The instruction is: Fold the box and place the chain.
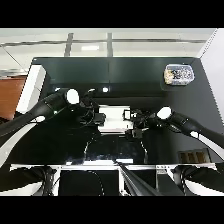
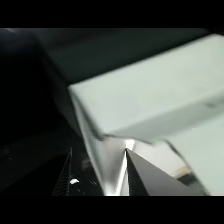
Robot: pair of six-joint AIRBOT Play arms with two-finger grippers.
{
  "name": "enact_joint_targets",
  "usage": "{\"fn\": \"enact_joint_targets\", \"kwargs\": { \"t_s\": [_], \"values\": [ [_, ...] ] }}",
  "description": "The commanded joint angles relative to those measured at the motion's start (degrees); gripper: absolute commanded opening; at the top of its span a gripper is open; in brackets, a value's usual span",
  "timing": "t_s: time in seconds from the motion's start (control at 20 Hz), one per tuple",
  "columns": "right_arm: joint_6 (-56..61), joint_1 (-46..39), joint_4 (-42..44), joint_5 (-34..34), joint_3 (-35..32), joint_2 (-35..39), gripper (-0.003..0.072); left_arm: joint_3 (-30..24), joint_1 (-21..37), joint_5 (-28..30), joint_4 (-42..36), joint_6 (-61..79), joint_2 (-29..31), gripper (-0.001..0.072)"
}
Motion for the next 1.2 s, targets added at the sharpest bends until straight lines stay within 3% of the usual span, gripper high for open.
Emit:
{"fn": "enact_joint_targets", "kwargs": {
  "t_s": [0.0, 0.35, 0.5, 0.9, 1.0, 1.1, 1.15],
  "values": [
    [0.02, 0.02, 0.0, 0.02, 0.04, -0.04, 0.0197, 0.2, -2.89, 0.15, 8.07, -9.38, -0.63, 0.0387],
    [0.02, 0.02, 0.0, 0.02, 0.04, -0.04, 0.0197, 8.11, -10.6, -1.2, 16.76, -18.29, -5.44, 0.0387],
    [0.02, 0.02, 0.0, 0.02, 0.04, -0.04, 0.0197, 8.5, -10.91, -4.57, 16.94, -20.9, -6.64, 0.0387],
    [0.02, 0.02, 0.0, 0.02, 0.04, -0.04, 0.0197, 8.57, -10.62, -4.15, 15.21, -21.9, -7.21, 0.0328],
    [0.02, 0.02, 0.0, 0.02, 0.04, -0.04, 0.0197, 8.57, -10.71, -4.35, 14.97, -22.1, -7.58, 0.0215],
    [0.02, 0.02, 0.0, 0.02, 0.04, -0.04, 0.0197, 8.66, -10.73, -4.28, 14.99, -22.6, -7.63, 0.0026],
    [0.02, 0.02, 0.0, 0.02, 0.04, -0.04, 0.0197, 8.68, -10.73, -4.0, 14.93, -22.71, -7.63, 0.0026]
  ]
}}
